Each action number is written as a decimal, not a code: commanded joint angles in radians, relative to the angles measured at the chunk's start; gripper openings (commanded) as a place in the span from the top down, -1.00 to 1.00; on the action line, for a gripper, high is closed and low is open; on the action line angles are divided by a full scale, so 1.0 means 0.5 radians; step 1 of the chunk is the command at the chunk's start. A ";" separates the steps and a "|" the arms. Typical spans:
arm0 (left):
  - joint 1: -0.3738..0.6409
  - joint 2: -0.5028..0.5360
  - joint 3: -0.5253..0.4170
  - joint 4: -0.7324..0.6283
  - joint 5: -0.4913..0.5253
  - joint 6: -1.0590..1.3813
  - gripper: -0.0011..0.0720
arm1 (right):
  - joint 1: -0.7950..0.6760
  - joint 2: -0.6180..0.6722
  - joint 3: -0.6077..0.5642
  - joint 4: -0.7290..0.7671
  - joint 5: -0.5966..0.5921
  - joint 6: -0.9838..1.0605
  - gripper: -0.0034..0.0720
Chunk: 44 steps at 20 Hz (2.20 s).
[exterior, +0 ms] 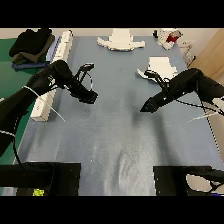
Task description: Fold the box.
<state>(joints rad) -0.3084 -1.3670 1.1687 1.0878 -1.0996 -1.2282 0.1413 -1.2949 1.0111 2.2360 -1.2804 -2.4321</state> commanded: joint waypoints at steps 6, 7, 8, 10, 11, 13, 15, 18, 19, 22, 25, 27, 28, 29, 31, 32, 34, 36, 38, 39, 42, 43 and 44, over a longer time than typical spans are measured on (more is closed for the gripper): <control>-0.002 0.000 0.002 0.000 0.001 0.000 0.93 | -0.001 -0.001 0.002 0.001 0.000 0.001 0.89; -0.002 0.000 0.002 0.000 0.000 0.001 0.93 | -0.001 -0.001 0.002 0.001 0.000 0.001 0.89; -0.002 0.000 0.002 0.000 0.000 0.001 0.93 | -0.001 -0.001 0.002 0.002 0.004 0.000 0.89; -0.002 0.000 0.002 0.000 0.000 0.000 0.93 | -0.001 -0.001 0.002 0.011 0.002 0.001 0.89; -0.002 0.000 0.002 0.000 0.001 0.000 0.93 | -0.001 -0.001 0.002 0.027 -0.002 0.015 0.89; -0.002 0.000 0.002 0.000 0.001 0.001 0.93 | 0.008 -0.001 0.002 0.077 -0.013 0.354 0.89; -0.005 0.000 0.002 -0.001 0.000 0.000 0.93 | 0.038 -0.001 0.002 0.070 0.098 1.158 0.89; -0.005 0.000 0.002 0.000 0.000 0.001 0.93 | -0.032 -0.006 0.082 -0.092 0.240 1.733 0.88; -0.005 0.000 0.002 0.000 0.001 0.000 0.93 | -0.111 -0.018 0.183 -0.204 0.240 1.810 0.71; -0.005 0.000 0.002 0.000 0.000 0.000 0.93 | -0.507 -0.169 0.709 -0.606 0.108 1.919 0.22; -0.005 0.000 0.002 0.000 0.001 0.000 0.93 | -0.957 -0.549 1.303 -0.743 -0.026 1.917 0.22; -0.005 0.000 0.002 0.000 0.000 0.000 0.93 | -1.200 -0.856 1.608 -0.645 0.024 1.908 0.22; -0.005 0.000 0.002 0.000 -0.001 0.000 0.93 | -1.290 -0.981 1.701 -0.529 0.048 1.884 0.22; -0.005 0.000 0.002 0.000 0.000 0.000 0.93 | -1.369 -1.097 1.765 -0.372 0.087 1.823 0.22; -0.005 0.000 0.002 0.000 0.001 0.000 0.93 | -1.463 -1.286 1.838 -0.123 0.173 1.724 0.04; -0.005 0.000 0.002 0.000 0.001 0.000 0.93 | -1.482 -1.364 1.865 -0.075 0.215 1.691 -0.24; -0.006 0.000 0.002 -0.001 0.000 0.001 0.93 | -1.478 -1.508 1.949 -0.060 0.282 1.611 -0.24; -0.005 0.000 0.002 0.000 0.001 0.000 0.93 | -1.451 -1.640 2.065 -0.023 0.298 1.555 -0.22; -0.006 0.000 0.002 -0.001 0.001 0.001 0.93 | -1.427 -1.723 2.103 0.041 0.366 1.493 -0.22; -0.006 0.000 0.002 0.000 0.001 0.000 0.93 | -1.414 -1.747 2.103 0.072 0.410 1.451 -0.22; -0.006 0.000 0.002 0.000 0.000 0.001 0.93 | -1.373 -1.783 2.104 0.135 0.510 1.361 -0.02; -0.006 0.000 0.002 -0.001 0.000 0.000 0.93 | -1.360 -1.786 2.105 0.140 0.551 1.353 -0.02; -0.006 0.000 0.002 0.000 0.000 0.000 0.93 | -1.349 -1.787 2.105 0.146 0.592 1.353 -0.02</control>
<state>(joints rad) -0.3126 -1.3670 1.1687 1.0874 -1.0996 -1.2282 -0.5480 -2.1689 2.0563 2.2803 -1.0492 -1.7226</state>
